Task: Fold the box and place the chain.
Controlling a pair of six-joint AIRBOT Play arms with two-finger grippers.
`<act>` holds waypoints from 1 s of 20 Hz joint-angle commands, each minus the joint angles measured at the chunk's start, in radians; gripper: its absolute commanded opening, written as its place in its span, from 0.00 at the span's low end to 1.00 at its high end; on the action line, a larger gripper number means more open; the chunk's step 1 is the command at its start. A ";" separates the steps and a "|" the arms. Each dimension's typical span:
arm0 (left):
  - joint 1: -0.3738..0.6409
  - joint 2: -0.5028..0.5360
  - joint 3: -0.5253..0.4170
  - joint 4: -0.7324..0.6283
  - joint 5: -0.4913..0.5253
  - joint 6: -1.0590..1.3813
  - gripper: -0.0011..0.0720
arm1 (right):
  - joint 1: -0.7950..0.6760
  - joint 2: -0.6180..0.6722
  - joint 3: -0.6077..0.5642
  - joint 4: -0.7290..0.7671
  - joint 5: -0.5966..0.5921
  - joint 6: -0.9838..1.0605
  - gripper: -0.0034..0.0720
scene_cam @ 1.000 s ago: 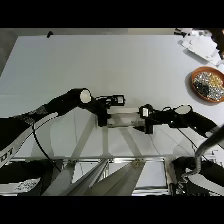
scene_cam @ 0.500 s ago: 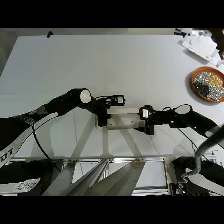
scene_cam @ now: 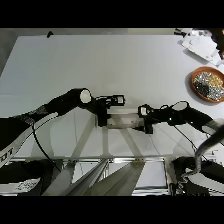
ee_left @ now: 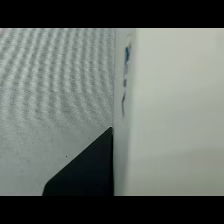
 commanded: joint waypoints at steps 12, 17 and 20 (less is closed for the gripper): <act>0.000 0.000 0.000 0.000 0.000 0.000 0.03 | 0.001 -0.021 0.003 -0.029 -0.038 -0.001 0.66; 0.000 0.000 0.000 0.000 0.000 0.000 0.03 | 0.001 -0.021 0.003 -0.050 -0.045 -0.001 0.66; 0.000 0.000 0.000 0.000 0.000 0.000 0.03 | 0.001 -0.021 0.003 -0.047 -0.045 0.000 0.65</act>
